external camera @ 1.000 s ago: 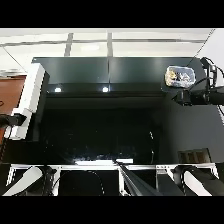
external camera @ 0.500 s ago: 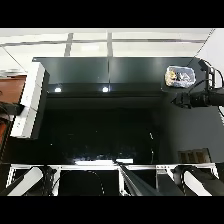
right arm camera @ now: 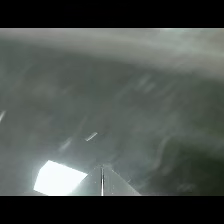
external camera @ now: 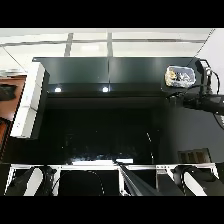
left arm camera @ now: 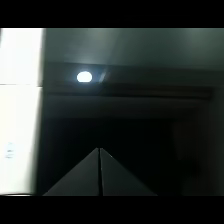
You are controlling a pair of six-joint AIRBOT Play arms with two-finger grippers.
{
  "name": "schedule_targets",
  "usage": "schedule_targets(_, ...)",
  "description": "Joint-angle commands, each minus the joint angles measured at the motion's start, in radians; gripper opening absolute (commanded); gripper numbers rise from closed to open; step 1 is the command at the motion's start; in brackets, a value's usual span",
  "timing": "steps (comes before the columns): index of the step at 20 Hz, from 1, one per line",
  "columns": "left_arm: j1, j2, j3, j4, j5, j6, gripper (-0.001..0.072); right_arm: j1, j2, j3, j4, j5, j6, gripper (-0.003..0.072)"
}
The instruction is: Fold the box and place the chain.
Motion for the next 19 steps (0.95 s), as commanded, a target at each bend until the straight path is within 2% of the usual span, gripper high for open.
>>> schedule_targets(1,-0.216,0.166,-0.224,0.025,0.181,0.017,0.0023,0.007,0.02,-0.145,-0.041,-0.344,-0.053,0.0011)
schedule_targets(3,-0.315,0.224,-0.303,0.064,0.269,0.026,0.0024,0.005,0.02,-0.163,-0.031,-0.314,-0.047,0.0013)
schedule_targets(8,-0.417,0.253,-0.317,0.056,0.193,0.023,0.0026,0.005,0.021,-0.163,-0.029,-0.289,-0.047,0.0013)
schedule_targets(19,-0.428,0.253,-0.317,0.056,0.195,0.023,0.0027,0.005,0.021,-0.163,-0.029,-0.288,-0.047,0.0012)
